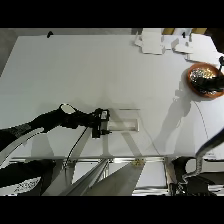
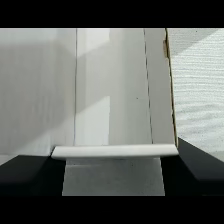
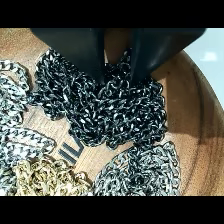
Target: Fold the box and place the chain.
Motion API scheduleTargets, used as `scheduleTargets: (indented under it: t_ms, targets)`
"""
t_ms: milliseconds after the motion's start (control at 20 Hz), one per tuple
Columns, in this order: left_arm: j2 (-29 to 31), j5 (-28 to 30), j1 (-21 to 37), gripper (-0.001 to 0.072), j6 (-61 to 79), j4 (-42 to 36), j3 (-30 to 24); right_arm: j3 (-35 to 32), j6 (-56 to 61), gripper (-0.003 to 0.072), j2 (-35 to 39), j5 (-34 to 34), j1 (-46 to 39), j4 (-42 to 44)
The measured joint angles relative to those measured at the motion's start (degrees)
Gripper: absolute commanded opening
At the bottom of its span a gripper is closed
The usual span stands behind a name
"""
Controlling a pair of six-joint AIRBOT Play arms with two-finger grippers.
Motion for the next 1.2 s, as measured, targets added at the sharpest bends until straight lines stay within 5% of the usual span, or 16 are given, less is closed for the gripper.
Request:
scheduleTargets:
  t_ms: [650, 1200]
  targets:
    - [0.0, 0.0, 0.0, 0.0255, 0.0, 0.0, 0.0, 0.0, 0.0, 0.0019, 8.1, 4.6, 0.0, 0.0]
    - [0.0, 0.0, 0.0, 0.0255, 0.0, 0.0, 0.0, -1.9, -2.8, 0.0019, 42.9, 28.5, 2.0, 12.6]
